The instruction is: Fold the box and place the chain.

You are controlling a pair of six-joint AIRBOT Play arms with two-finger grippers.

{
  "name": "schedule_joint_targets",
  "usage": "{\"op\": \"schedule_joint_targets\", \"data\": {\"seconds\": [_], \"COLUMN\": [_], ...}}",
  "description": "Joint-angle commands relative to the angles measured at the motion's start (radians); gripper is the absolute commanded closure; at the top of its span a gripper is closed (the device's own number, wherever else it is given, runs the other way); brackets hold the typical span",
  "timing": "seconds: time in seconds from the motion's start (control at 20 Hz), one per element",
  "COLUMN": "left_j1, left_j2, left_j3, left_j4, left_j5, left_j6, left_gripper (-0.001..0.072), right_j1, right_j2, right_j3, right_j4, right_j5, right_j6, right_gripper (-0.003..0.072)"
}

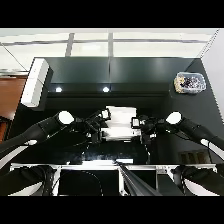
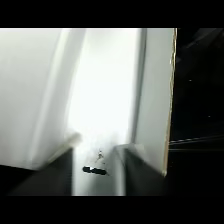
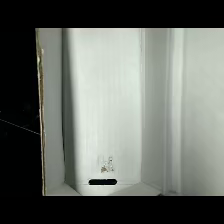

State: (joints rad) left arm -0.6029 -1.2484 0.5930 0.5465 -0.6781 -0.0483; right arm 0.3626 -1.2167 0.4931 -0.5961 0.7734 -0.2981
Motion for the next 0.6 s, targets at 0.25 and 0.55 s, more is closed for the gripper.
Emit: {"op": "schedule_joint_targets", "data": {"seconds": [0.25,0.55], "left_j1": [0.097,0.446], "left_j2": [0.123,0.282], "left_j3": [0.04,0.039], "left_j4": [0.323,0.709], "left_j5": [-0.092,-0.204], "left_j6": [-0.394,-1.262], "left_gripper": [0.0681,0.0681], "right_j1": [0.001,0.001], "right_j2": [0.0,0.0], "right_j3": [0.001,0.001], "right_j4": [0.0,0.001], "right_j5": [0.0,-0.001], "right_j6": [0.0,0.0], "right_gripper": [0.0484,0.0484]}}
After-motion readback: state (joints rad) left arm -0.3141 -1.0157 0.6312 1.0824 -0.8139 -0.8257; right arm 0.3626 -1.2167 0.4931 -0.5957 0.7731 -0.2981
